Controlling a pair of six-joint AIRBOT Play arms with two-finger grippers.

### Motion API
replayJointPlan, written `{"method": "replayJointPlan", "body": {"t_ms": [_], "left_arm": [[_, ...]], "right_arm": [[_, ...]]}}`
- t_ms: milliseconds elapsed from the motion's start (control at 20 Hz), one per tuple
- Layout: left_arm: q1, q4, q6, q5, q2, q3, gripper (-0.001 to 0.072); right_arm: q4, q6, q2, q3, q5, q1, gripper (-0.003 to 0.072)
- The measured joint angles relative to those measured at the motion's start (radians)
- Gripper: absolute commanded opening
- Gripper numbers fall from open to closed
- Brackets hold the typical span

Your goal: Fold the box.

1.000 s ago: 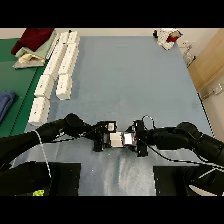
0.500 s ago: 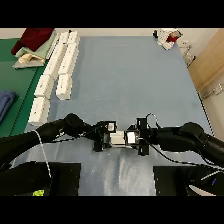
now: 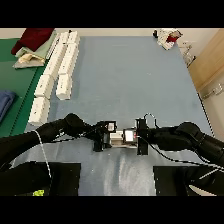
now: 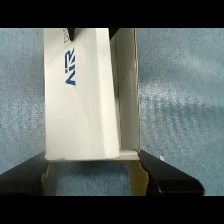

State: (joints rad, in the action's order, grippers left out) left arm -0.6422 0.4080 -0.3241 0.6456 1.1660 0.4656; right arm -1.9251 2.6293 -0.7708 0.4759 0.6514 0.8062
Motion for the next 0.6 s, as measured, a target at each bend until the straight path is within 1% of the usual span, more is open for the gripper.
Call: {"method": "replayJointPlan", "body": {"t_ms": [100,150,300,350,600], "left_arm": [[0.000,0.000,-0.001,0.000,0.000,0.000,0.0469],[0.000,0.001,-0.001,0.000,0.000,0.000,0.0469],[0.000,0.001,-0.002,0.001,0.000,0.000,0.0469],[0.000,0.002,-0.002,0.003,0.000,0.000,0.0469],[0.000,0.001,-0.002,0.002,0.000,0.000,0.0469]], "right_arm": [[-0.012,-0.002,-0.001,0.000,0.010,0.000,0.0194],[-0.019,-0.002,-0.001,-0.001,0.014,0.002,0.0237],[-0.034,-0.003,-0.002,-0.002,0.031,0.019,0.0258],[-0.037,-0.003,-0.002,-0.002,0.031,0.023,0.0349],[-0.042,-0.003,0.001,-0.002,0.037,0.034,0.0358]]}}
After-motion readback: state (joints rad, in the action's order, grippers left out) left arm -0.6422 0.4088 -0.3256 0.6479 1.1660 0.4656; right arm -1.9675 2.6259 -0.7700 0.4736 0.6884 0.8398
